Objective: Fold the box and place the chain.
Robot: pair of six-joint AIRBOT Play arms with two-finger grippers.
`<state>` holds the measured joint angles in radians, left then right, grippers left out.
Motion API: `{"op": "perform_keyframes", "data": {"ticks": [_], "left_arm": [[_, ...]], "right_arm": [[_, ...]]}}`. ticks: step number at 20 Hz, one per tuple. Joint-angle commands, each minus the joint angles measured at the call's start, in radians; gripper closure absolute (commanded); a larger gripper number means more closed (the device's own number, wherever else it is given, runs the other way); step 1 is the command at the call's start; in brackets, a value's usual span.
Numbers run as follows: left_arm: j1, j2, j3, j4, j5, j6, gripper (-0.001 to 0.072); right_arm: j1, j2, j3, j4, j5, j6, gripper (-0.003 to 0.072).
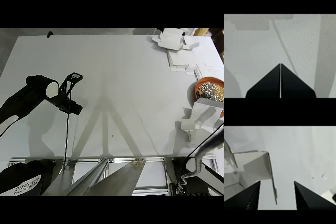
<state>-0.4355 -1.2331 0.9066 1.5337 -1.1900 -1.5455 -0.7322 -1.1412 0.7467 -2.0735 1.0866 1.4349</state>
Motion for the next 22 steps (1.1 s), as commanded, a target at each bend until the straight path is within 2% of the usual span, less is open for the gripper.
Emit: {"op": "perform_keyframes", "data": {"ticks": [1,2,4,5,6,10,14,18,22], "left_arm": [[0.001,0.000,-0.001,0.000,0.000,0.000,0.0699],[0.000,0.000,0.000,0.000,0.000,0.000,0.0699],[0.001,0.000,-0.001,0.000,0.000,0.000,0.0699],[0.001,0.000,-0.001,0.000,0.000,0.000,0.0699],[0.000,0.000,0.000,0.000,0.000,0.000,0.0699],[0.001,0.000,0.000,0.000,0.000,0.000,0.0699],[0.001,0.000,-0.001,0.000,0.000,0.000,0.0699],[0.001,0.000,0.000,0.000,0.001,0.000,0.0699],[0.000,0.000,0.000,0.000,0.007,0.000,0.0699]], "right_arm": [[-0.034,-0.079,0.001,-0.013,-0.026,-0.004,0.0291],[-0.033,-0.098,0.001,-0.010,-0.024,-0.003,0.0333],[-0.033,-0.109,0.001,-0.011,0.001,-0.004,0.0562],[-0.026,-0.102,0.001,-0.011,0.017,-0.004,0.0636],[-0.010,-0.088,0.001,-0.010,0.029,-0.004,0.0665],[0.150,0.008,0.001,0.024,0.110,-0.005,0.0666],[0.364,0.137,-0.007,0.256,0.198,-0.049,0.0667],[0.579,0.332,-0.113,0.502,0.153,0.017,0.0667],[0.821,0.449,-0.218,0.586,0.151,0.135,0.0666]]}}
